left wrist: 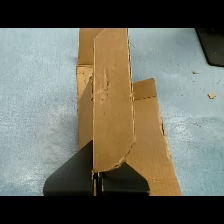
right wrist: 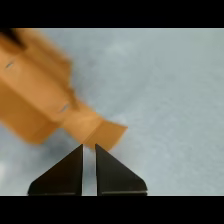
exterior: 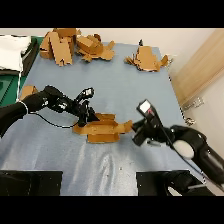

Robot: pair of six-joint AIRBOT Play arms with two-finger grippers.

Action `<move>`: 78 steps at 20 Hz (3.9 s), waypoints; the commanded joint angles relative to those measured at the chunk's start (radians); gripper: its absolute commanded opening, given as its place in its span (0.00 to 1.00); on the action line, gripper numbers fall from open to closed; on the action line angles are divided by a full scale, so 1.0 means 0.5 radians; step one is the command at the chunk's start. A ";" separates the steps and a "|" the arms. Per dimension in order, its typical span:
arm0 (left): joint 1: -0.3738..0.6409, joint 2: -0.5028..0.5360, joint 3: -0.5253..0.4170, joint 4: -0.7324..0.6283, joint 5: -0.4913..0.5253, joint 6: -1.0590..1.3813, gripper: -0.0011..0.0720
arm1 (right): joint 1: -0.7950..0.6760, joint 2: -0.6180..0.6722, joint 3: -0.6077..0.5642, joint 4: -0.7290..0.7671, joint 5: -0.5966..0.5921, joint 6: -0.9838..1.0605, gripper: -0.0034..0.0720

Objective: Fold the box.

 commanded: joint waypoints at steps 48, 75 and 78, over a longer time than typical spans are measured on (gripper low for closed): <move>-0.002 0.000 -0.001 -0.002 -0.004 0.000 0.03 | 0.327 -0.848 -0.092 -0.267 -1.132 -0.757 0.75; -0.002 0.000 -0.001 -0.002 -0.005 0.000 0.03 | -0.071 -1.154 0.255 1.133 -0.607 -2.193 0.73; -0.002 0.000 -0.001 -0.002 -0.005 0.000 0.03 | -0.207 -1.250 0.343 1.498 -0.288 -2.589 0.73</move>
